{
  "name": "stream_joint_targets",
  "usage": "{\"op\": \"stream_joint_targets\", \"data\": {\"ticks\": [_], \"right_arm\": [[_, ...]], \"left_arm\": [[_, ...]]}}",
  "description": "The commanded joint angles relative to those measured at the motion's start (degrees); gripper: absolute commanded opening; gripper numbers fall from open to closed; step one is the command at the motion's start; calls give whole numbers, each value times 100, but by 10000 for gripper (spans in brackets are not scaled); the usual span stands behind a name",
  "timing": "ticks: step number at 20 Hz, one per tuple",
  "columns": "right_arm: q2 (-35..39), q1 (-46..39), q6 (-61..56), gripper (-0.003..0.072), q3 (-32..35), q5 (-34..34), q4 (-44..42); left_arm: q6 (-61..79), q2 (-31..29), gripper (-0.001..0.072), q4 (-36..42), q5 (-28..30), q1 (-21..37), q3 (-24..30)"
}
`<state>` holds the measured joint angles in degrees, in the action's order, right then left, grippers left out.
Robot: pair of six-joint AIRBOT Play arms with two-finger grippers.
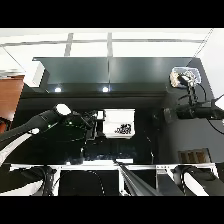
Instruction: Fold the box and place the chain.
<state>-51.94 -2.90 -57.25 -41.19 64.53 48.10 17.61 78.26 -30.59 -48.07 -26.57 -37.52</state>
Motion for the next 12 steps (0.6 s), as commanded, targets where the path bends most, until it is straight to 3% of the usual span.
{"op": "stream_joint_targets", "data": {"ticks": [1,3,7,9,12], "right_arm": [[-389,450,-337,671,-111,-1502,-960],[-1130,992,-262,670,-457,-1727,-1429],[-2369,1943,796,670,-1054,-1694,-1355],[-2437,2127,1759,670,-1071,-1611,-1340],[-2321,2111,3117,670,-1228,-909,-1043]], "left_arm": [[-4,4,401,-4,17,-17,-4],[-4,4,402,-4,24,-17,-7],[-4,2,402,-4,33,-15,-7],[-4,2,402,-11,48,-15,-7],[-4,2,402,-17,162,-15,-7]]}}
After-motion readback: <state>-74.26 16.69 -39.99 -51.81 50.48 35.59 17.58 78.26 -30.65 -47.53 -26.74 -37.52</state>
